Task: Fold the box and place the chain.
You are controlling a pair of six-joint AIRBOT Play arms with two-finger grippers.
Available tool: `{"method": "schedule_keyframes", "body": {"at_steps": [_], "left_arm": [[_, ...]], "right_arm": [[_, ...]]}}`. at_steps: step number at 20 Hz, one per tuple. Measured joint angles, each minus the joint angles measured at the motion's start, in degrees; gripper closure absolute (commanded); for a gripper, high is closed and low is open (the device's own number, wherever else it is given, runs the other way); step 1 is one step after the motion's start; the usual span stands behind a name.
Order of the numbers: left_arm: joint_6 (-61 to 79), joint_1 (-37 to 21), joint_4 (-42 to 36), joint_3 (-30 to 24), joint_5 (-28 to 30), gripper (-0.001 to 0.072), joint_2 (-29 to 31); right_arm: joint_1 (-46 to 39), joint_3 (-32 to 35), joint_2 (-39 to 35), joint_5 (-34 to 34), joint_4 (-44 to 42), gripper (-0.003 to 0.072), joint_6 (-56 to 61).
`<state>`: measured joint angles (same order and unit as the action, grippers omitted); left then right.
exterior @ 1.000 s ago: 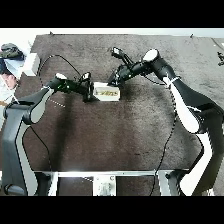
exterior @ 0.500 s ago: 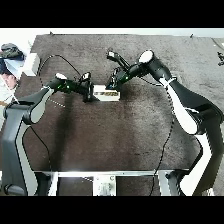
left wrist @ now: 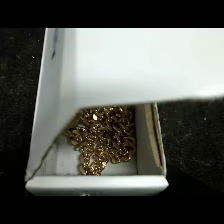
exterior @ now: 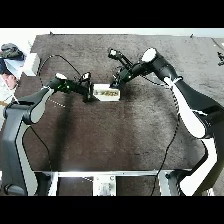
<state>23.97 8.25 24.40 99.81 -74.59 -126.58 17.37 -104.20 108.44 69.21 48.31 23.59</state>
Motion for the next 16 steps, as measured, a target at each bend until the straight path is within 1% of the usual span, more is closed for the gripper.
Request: {"method": "schedule_keyframes", "body": {"at_steps": [1,2,4,7,16], "left_arm": [[0.0,0.0,0.0,0.0,0.0,0.0243,0.0],[0.0,0.0,0.0,0.0,0.0,0.0243,0.0],[0.0,0.0,0.0,0.0,0.0,0.0243,0.0],[0.0,0.0,0.0,0.0,0.0,0.0243,0.0],[0.0,0.0,0.0,0.0,0.0,0.0243,0.0]], "right_arm": [[-0.3,1.1,-0.2,-1.4,-0.7,0.0443,-1.3],[-0.6,2.1,-0.4,-2.6,-1.7,0.0321,-2.8],[-0.6,3.6,-0.7,-4.2,-4.6,0.0323,-6.3],[-0.8,4.9,-0.8,-4.7,-7.1,0.0322,-9.9],[-0.4,5.6,0.9,-3.0,-9.2,0.0321,-15.5]]}}
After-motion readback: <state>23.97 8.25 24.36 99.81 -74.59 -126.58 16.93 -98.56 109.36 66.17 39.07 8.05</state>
